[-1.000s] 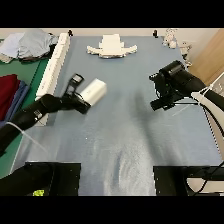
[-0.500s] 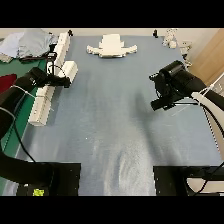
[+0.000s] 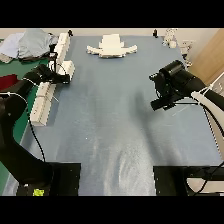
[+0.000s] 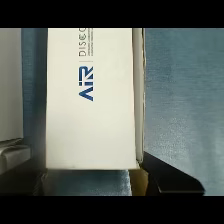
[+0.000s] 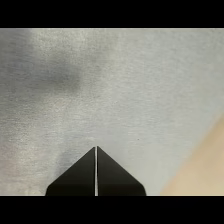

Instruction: Fold the box.

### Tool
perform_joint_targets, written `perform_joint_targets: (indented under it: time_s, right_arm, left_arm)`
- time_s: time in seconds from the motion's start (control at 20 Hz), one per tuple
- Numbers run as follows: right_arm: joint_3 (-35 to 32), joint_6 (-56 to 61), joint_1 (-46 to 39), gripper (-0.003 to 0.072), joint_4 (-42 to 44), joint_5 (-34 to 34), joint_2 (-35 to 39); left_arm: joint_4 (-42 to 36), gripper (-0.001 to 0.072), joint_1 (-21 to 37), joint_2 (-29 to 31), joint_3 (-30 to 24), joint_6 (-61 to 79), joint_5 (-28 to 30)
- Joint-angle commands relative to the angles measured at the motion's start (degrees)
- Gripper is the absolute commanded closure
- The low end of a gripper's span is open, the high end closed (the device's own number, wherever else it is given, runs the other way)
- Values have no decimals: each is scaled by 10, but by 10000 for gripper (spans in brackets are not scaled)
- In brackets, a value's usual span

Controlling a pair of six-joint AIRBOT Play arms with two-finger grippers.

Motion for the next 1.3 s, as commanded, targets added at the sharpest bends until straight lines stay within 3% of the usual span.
perform_joint_targets:
  time_s: [0.0,1.2,1.25]
  right_arm:
    - [0,0,0,668,0,0,0]
    - [0,0,0,669,0,0,0]
    - [0,0,0,668,0,0,0]
  left_arm:
    - [15,302,5,-10,13,-14,11]
    - [12,300,17,-15,13,-13,9]
    - [12,273,16,-15,13,-13,9]
